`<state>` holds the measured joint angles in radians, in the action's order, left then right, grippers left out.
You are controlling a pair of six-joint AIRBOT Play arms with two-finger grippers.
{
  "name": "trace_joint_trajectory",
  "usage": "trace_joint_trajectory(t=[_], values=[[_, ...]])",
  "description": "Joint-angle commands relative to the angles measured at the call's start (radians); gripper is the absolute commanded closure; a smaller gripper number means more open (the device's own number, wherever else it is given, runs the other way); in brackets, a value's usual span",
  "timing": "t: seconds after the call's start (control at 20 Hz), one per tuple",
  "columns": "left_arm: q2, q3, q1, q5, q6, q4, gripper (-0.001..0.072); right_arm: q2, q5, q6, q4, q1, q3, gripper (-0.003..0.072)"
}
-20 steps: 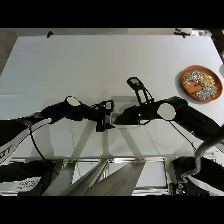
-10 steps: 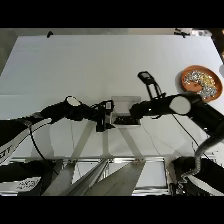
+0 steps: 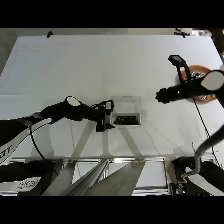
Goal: Fold the box and place the chain.
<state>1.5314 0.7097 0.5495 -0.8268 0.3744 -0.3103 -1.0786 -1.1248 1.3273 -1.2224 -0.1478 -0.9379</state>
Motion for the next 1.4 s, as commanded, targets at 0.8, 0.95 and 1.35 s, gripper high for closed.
trace_joint_trajectory(t=[0.8, 0.95, 1.35], values=[[-0.001, 0.000, 0.001, 0.000, 0.000, 0.000, 0.0316, -0.447, -0.253, -0.459, 0.117, -0.215, -0.350, 0.0340], [0.000, 0.000, 0.001, 0.000, 0.000, 0.000, 0.0316, -0.370, -0.271, -0.478, 0.069, -0.250, -0.344, 0.0340], [-0.001, 0.000, 0.001, 0.000, 0.000, 0.000, 0.0316, -0.230, -0.241, -0.611, 0.042, -0.356, -0.187, 0.0199]])
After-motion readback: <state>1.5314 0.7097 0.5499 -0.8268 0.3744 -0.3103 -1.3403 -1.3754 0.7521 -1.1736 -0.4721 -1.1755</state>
